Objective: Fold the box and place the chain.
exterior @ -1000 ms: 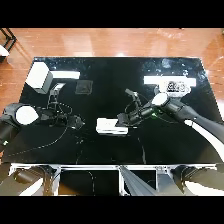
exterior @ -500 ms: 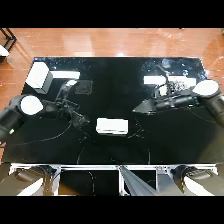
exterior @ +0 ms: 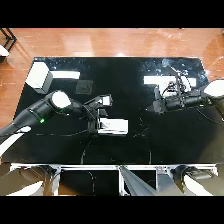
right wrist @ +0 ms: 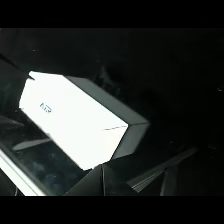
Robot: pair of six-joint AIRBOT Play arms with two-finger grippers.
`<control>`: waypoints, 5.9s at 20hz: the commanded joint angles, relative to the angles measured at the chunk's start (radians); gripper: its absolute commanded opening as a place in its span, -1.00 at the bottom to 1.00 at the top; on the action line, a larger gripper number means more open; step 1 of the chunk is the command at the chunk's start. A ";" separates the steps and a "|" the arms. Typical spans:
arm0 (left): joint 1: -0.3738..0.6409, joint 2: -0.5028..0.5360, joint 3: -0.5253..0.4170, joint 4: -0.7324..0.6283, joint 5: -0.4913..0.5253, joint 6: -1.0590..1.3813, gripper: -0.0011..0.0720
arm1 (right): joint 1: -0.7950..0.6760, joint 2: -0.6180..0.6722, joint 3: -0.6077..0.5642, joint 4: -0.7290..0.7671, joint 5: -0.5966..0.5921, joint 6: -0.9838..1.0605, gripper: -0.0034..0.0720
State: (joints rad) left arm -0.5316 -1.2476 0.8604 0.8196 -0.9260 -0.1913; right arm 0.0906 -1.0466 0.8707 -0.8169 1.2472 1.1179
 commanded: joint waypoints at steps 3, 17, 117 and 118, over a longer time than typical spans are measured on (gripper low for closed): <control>-0.040 -0.053 0.003 -0.016 0.035 0.074 0.77 | -0.003 0.002 0.000 -0.027 -0.040 0.000 -0.86; -0.084 -0.062 0.003 0.060 0.091 -0.046 0.78 | -0.003 0.001 -0.001 -0.031 -0.055 0.000 -0.86; 0.167 0.573 -0.338 0.556 0.261 -1.403 -0.93 | -0.094 0.369 -0.340 -0.526 -0.411 0.409 -0.86; 0.167 0.573 -0.338 0.557 0.265 -1.403 -0.93 | -0.094 0.369 -0.340 -0.526 -0.411 0.409 -0.86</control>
State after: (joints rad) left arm -0.3641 -0.6750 0.5236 1.3758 -0.6891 -1.5932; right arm -0.0044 -0.6785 0.5316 -1.3426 0.8379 1.5261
